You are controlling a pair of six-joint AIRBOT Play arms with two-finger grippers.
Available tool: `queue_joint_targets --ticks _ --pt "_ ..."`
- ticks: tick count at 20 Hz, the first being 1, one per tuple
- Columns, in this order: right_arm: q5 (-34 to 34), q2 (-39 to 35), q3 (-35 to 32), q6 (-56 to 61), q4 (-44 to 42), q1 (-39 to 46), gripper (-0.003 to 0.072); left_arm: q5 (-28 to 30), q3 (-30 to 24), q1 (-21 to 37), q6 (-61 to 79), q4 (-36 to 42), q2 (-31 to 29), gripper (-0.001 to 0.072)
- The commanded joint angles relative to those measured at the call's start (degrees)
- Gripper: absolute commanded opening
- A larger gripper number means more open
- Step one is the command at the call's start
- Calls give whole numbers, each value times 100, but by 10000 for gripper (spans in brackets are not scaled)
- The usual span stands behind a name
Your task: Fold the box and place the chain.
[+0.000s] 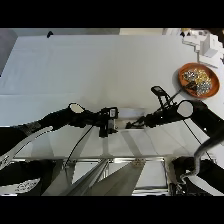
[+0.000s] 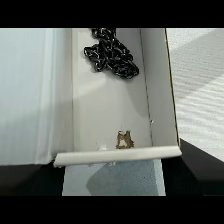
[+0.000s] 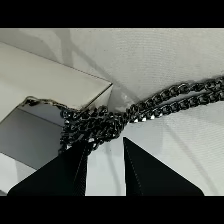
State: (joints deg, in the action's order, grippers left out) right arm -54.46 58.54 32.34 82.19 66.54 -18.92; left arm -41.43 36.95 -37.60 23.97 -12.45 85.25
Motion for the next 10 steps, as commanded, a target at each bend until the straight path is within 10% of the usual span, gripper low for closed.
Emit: queue_joint_targets --ticks 1,10 --pt "162 129 -9 59 70 -52 220 2 2 0 0 -2 -4 139" --pt "313 149 -9 179 116 -55 32 2 4 0 2 -2 -4 139"
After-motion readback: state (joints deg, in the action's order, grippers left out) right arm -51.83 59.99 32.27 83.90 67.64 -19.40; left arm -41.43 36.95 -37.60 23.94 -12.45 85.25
